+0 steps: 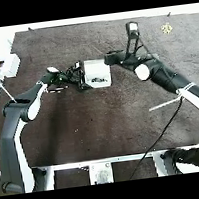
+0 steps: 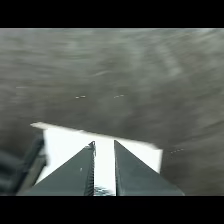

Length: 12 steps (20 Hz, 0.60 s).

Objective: Fold the box and place the chain.

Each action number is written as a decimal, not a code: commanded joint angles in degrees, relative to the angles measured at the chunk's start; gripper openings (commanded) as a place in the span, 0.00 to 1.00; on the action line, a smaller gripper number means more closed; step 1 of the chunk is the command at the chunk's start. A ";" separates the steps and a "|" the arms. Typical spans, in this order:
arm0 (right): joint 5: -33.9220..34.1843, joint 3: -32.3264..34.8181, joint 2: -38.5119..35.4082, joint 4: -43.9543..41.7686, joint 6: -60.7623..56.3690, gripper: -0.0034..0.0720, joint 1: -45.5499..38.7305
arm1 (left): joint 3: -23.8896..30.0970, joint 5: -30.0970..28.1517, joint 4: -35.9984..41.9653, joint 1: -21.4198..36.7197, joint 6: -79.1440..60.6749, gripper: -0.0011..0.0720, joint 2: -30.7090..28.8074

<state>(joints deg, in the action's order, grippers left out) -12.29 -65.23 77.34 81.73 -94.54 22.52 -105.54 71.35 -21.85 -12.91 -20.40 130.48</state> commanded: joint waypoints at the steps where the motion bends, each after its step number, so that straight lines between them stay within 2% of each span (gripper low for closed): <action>1: -13.55 -8.26 2.25 -7.30 18.32 0.24 -7.26 | 0.00 -0.02 -0.02 0.04 -0.02 0.49 0.00; 4: -25.62 -17.38 9.81 -29.40 41.16 0.24 -14.23 | 0.00 -0.02 -0.02 0.04 -0.02 0.49 0.00; 6: -31.67 -22.29 15.93 -42.05 51.52 0.24 -18.01 | 0.00 -0.02 -0.02 0.04 -0.02 0.49 0.00; 9: -35.65 -28.63 24.59 -53.42 60.65 0.24 -20.61 | 0.00 -0.02 -0.02 0.04 -0.02 0.49 0.00; 12: -46.31 -37.24 32.87 -55.43 65.05 0.24 -20.46 | 0.00 -0.02 -0.02 0.04 -0.02 0.49 0.00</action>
<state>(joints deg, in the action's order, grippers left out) -47.79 -95.29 102.87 34.13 -38.59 3.20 -105.54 71.35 -21.87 -12.91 -20.40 130.48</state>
